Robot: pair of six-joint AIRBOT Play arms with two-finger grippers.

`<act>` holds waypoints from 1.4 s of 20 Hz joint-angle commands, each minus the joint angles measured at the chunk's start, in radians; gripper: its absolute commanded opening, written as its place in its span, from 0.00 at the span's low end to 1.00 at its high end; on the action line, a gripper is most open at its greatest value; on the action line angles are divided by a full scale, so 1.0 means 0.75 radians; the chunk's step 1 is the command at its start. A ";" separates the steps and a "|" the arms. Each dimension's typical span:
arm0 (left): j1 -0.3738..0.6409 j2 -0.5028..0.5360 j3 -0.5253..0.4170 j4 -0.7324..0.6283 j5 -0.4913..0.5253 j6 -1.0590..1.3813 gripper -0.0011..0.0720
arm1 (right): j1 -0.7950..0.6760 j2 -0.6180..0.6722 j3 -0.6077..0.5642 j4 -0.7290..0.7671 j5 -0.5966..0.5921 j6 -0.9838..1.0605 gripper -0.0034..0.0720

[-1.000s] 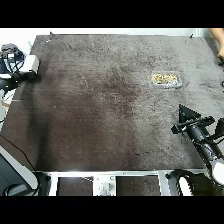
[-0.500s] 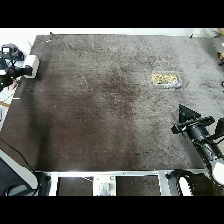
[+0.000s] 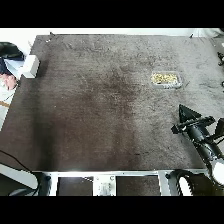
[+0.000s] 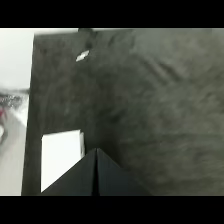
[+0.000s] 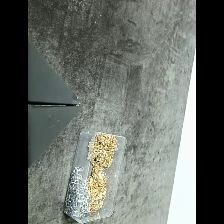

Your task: Fold the box and place the chain.

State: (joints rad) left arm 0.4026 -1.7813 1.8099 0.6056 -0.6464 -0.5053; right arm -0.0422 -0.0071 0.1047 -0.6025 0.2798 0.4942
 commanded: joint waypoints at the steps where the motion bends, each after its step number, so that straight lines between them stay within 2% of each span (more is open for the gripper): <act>1: -0.007 0.201 -0.014 -0.045 -0.083 -0.074 0.02 | -0.001 0.001 -0.001 0.001 -0.002 0.000 0.06; 3: -0.007 0.352 -0.106 -0.074 -0.043 -0.073 0.02 | -0.001 0.001 -0.001 0.001 -0.002 0.000 0.06; 4: -0.012 0.441 -0.190 -0.095 0.013 -0.068 0.02 | -0.001 0.001 -0.001 0.001 -0.002 0.000 0.06; 7: -0.072 0.729 -0.520 -0.147 0.248 0.065 0.02 | -0.001 0.001 -0.001 0.001 -0.023 0.000 0.06; 9: -0.156 0.954 -0.789 -0.186 0.457 0.143 0.02 | -0.001 0.002 -0.001 0.001 -0.025 0.000 0.06; 11: -0.230 1.145 -1.016 -0.259 0.596 0.192 0.02 | -0.001 0.002 -0.001 0.001 -0.025 0.000 0.06; 17: -0.368 1.605 -1.584 -0.301 0.669 0.231 0.02 | -0.001 0.001 -0.001 0.001 -0.025 0.000 0.06; 21: -0.426 1.888 -1.904 -0.302 0.708 0.231 0.02 | -0.001 0.002 -0.001 0.001 -0.026 0.000 0.06; 25: -0.433 2.146 -2.157 -0.307 0.711 0.228 0.02 | -0.001 0.002 -0.001 0.001 -0.025 0.000 0.06; 28: -0.433 2.278 -2.240 -0.365 0.708 0.218 0.02 | -0.001 0.002 -0.001 0.001 -0.025 0.000 0.06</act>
State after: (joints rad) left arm 0.0814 -0.1768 0.2153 0.3599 -0.1173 -0.3367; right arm -0.0425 -0.0071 0.1047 -0.6022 0.2604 0.4938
